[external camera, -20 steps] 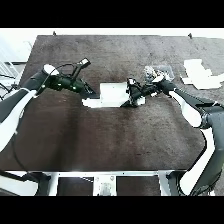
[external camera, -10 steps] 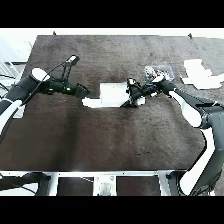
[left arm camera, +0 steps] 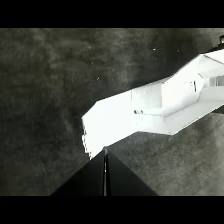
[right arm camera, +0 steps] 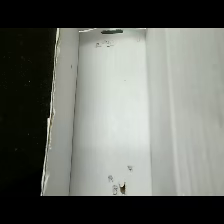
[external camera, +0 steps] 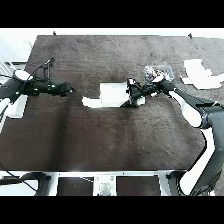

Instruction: Fold the box and place the chain.

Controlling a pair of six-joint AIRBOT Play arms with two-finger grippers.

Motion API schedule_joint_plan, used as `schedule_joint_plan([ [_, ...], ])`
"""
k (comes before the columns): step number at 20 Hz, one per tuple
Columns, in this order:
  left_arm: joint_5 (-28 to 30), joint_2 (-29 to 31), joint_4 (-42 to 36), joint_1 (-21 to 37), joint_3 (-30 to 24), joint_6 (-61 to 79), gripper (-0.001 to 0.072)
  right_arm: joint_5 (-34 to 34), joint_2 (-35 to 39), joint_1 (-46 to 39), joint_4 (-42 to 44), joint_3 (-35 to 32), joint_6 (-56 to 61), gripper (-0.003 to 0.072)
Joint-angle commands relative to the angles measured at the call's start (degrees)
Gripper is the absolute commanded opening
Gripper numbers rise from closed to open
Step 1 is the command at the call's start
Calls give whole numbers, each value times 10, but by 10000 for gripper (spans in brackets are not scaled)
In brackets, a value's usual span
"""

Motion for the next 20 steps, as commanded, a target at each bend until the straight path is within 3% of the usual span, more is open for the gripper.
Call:
schedule_joint_plan([
  [1, -24, -29, -7, 15, -1, -43, 16, 0, 0, 0, 0, 0, 0, 587],
  [12, -43, -118, -52, 12, -1, -62, 17, 0, 0, 0, 0, 0, 0, 587],
  [20, 9, -157, -108, -46, 1, -55, 16, 0, 0, 0, 0, 0, 0, 587],
])
